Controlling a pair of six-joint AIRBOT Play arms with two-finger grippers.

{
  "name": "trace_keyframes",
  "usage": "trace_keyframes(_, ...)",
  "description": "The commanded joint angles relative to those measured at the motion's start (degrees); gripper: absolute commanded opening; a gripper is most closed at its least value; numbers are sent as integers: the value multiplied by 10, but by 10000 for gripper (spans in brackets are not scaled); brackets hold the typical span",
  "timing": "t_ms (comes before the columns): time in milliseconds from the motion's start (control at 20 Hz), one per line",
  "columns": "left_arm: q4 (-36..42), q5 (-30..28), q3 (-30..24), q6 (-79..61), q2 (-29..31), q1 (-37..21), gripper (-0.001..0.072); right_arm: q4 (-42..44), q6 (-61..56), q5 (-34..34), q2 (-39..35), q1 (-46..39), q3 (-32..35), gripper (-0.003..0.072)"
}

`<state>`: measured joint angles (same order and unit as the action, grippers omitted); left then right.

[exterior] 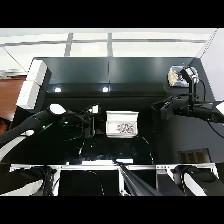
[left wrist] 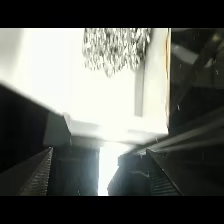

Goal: Fold the box and place the chain.

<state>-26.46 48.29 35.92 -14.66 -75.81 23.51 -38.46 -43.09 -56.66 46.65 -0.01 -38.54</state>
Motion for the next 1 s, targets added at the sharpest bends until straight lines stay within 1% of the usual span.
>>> trace_keyframes(0,18,-3,30,-3,-28,17,711,0,0,4,0,0,3,252)
trace_keyframes(100,6,0,41,-1,-37,23,710,1,0,4,0,0,8,252)
trace_keyframes(250,-7,3,42,0,-37,30,710,1,0,4,0,0,11,252)
trace_keyframes(450,-36,29,42,1,-37,33,709,0,0,4,0,0,12,252)
trace_keyframes(550,-35,24,42,1,-37,42,709,0,0,5,0,0,12,252)
trace_keyframes(750,-35,-28,43,25,-37,65,709,1,0,4,0,0,12,252)
trace_keyframes(950,-30,-32,43,29,-37,77,709,1,0,4,0,0,12,252)
